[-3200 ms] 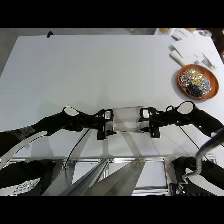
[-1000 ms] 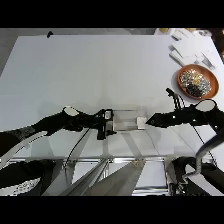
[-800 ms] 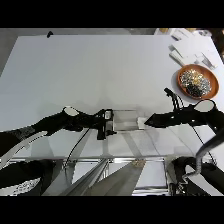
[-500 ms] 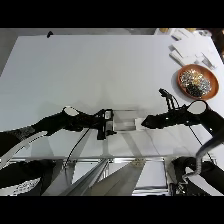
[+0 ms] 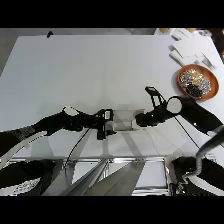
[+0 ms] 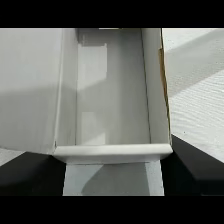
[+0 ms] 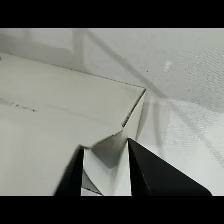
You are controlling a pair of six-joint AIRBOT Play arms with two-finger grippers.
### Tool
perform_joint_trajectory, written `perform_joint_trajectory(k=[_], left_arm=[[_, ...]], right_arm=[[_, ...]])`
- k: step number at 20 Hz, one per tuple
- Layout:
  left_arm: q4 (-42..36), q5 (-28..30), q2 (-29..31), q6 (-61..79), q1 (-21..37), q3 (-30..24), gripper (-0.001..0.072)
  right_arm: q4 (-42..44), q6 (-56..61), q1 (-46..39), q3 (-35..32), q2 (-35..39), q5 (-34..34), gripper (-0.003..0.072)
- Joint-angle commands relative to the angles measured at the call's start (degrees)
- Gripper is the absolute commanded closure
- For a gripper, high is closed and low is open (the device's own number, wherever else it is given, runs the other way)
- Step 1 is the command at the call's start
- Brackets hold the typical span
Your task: Fold the box and place the chain.
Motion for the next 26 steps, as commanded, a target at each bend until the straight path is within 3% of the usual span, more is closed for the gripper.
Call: perform_joint_trajectory(k=[1,4,6,12,19,21,24,26], left_arm=[[-0.02,-0.07,0.02,-0.02,-0.04,0.02,0.0639],[-0.04,-0.07,0.02,-0.02,-0.04,0.02,0.0639],[-0.02,-0.07,0.02,-0.02,-0.04,0.02,0.0639],[-0.02,-0.07,0.02,-0.02,-0.04,0.02,0.0639],[-0.04,-0.07,0.02,-0.02,-0.04,0.02,0.0639],[-0.04,-0.04,0.02,-0.02,-0.04,0.02,0.0639],[-0.04,-0.04,0.02,-0.02,-0.04,0.02,0.0639],[-0.04,-0.07,0.02,-0.02,-0.04,0.02,0.0639]], right_arm=[[-6.58,9.75,4.35,2.36,-3.13,1.09,0.0470],[-10.80,15.21,6.32,2.58,-4.09,0.96,0.0482],[-12.81,17.94,6.91,2.58,-4.28,0.96,0.0532],[-20.63,26.51,10.43,2.78,-4.50,-2.14,0.0530],[-22.75,28.89,13.31,5.05,-9.25,1.88,0.0513],[-22.77,29.81,13.29,5.05,-9.25,1.84,0.0544],[-22.62,30.01,13.29,5.05,-9.27,1.77,0.0673],[-22.62,30.01,13.29,5.05,-9.27,1.86,0.0673]])
